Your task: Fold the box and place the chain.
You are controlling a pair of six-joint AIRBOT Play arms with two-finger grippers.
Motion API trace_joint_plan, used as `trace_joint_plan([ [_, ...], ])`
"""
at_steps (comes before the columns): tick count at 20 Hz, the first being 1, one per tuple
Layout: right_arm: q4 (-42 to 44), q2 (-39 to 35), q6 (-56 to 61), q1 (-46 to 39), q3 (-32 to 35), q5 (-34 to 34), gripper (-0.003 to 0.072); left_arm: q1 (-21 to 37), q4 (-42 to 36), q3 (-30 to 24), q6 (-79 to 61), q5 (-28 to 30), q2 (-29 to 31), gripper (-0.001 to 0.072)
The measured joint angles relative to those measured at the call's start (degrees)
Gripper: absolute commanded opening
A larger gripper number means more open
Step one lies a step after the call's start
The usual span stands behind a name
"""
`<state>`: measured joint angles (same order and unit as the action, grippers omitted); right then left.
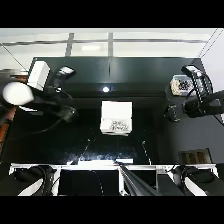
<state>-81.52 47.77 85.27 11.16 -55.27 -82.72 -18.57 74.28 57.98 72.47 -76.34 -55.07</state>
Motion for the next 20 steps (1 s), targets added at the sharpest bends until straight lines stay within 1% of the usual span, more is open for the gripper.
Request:
trace_joint_plan([
  [2,-1.38,-1.29,-0.66,-0.07,1.75,-0.48,0.0712,8.04,-12.11,0.00,-11.41,-2.73,1.01,0.0707],
  [4,-2.67,-3.52,-0.63,-0.07,4.96,-0.17,0.0712,13.40,-21.27,0.00,-20.74,-4.28,1.51,0.0707],
  [6,-4.04,-6.60,0.35,-0.07,9.35,0.98,0.0712,16.09,-26.12,-0.28,-28.24,-5.57,1.70,0.0708],
  [7,-4.46,-8.22,1.16,-0.07,11.52,1.90,0.0712,16.55,-27.78,-0.76,-32.24,-5.57,1.77,0.0708],
  [9,-4.96,-10.95,3.61,-0.07,15.43,4.33,0.0712,15.74,-29.66,-2.67,-39.26,-3.67,1.79,0.0708],
  [12,-4.63,-12.83,6.54,-0.07,18.62,7.76,0.0711,11.52,-30.60,-7.69,-52.46,2.58,1.18,0.0706],
  [14,-4.52,-13.42,7.63,-0.07,19.58,9.11,0.0711,9.01,-28.76,-10.58,-61.44,7.74,-0.22,0.0706],
  [16,-5.01,-13.70,8.70,-0.07,20.11,9.81,0.0711,7.58,-27.45,-12.17,-67.30,11.93,-2.67,0.0706],
  [18,-5.35,-13.86,9.51,-0.07,20.35,10.23,0.0710,6.67,-27.39,-13.20,-71.76,13.94,-5.25,0.0705],
  [20,-5.60,-13.94,10.10,-0.07,20.50,10.60,0.0710,6.14,-30.01,-13.77,-76.43,14.32,-7.61,0.0705],
])
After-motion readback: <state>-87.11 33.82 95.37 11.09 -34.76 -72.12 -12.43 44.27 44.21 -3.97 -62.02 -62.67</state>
